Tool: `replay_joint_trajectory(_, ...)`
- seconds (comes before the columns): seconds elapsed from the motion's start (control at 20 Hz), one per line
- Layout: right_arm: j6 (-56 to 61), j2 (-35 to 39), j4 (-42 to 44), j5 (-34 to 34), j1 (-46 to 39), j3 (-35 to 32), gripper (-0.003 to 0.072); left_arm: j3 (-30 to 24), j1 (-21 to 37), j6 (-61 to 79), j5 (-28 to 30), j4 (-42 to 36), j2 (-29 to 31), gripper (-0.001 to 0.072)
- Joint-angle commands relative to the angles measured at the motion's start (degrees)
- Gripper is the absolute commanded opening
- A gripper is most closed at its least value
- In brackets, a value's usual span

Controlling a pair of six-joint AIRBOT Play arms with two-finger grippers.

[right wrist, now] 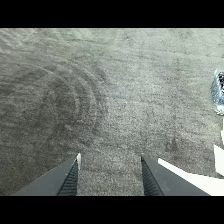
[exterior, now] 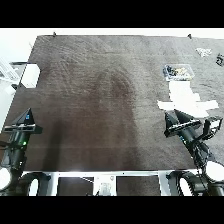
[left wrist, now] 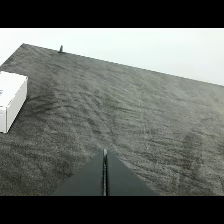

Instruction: Fold the box and place the chain.

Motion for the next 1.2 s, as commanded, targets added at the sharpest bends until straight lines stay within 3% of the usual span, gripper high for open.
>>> replay_joint_trajectory(0.0,0.0,-0.02,0.11,-0.09,0.02,-0.13,0.0456,-0.09,0.0,0.02,0.0,0.02,0.04,0.0021)
replay_joint_trajectory(0.3,0.0,-0.04,0.13,-0.28,0.02,-0.11,0.0456,-0.07,0.0,0.04,0.0,0.04,0.04,0.0022)
replay_joint_trajectory(0.55,-0.48,-0.33,-0.59,-14.08,0.0,3.56,0.0416,-0.07,0.0,0.02,0.0,0.04,0.04,0.0021)
replay_joint_trajectory(0.75,-0.42,-7.72,-2.91,-15.21,-5.07,8.37,0.0414,-0.07,0.0,0.02,0.02,0.04,0.04,0.0022)
replay_joint_trajectory(0.95,-0.44,-22.25,-5.22,-5.75,-15.69,18.58,0.0411,-0.07,0.0,0.04,0.0,0.04,0.04,0.0022)
replay_joint_trajectory(1.0,-0.39,-26.93,-6.45,-0.11,-19.54,22.49,0.0365,-0.07,0.0,0.02,0.02,0.04,0.04,0.0022)
replay_joint_trajectory(1.15,1.79,-41.79,-7.54,23.23,-33.24,36.28,0.0366,-0.07,0.0,0.04,0.02,0.04,0.04,0.0022)
